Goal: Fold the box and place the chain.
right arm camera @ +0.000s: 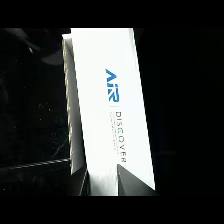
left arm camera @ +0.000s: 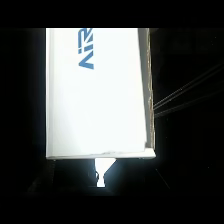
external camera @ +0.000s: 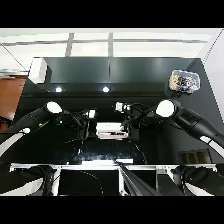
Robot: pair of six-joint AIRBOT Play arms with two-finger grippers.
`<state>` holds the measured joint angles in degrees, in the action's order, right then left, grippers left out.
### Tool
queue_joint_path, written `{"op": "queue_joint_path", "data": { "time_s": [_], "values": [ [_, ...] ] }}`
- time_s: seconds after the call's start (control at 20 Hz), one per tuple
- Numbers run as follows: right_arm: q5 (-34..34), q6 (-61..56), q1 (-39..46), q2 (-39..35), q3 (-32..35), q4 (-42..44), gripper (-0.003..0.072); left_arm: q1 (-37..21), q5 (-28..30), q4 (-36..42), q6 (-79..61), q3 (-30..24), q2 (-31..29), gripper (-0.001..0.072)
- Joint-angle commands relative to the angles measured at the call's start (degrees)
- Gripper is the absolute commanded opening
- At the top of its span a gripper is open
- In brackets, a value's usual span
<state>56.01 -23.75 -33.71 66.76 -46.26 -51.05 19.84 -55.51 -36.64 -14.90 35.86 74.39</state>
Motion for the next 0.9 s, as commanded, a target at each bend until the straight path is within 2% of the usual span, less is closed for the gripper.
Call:
{"op": "queue_joint_path", "data": {
  "time_s": [0.0,0.1,0.85],
  "values": [
    [0.2,0.0,0.0,0.0,0.0,0.0,0.0193,0.0,0.0,0.0,-0.1,0.0,0.0,0.0369],
    [0.5,-0.1,0.0,0.0,0.0,0.0,0.0211,0.0,0.0,0.0,-0.1,0.0,0.0,0.0369],
    [2.1,-2.2,0.0,0.0,0.2,0.0,0.0213,0.0,0.0,0.0,-0.1,0.0,0.0,0.037]
  ]
}}
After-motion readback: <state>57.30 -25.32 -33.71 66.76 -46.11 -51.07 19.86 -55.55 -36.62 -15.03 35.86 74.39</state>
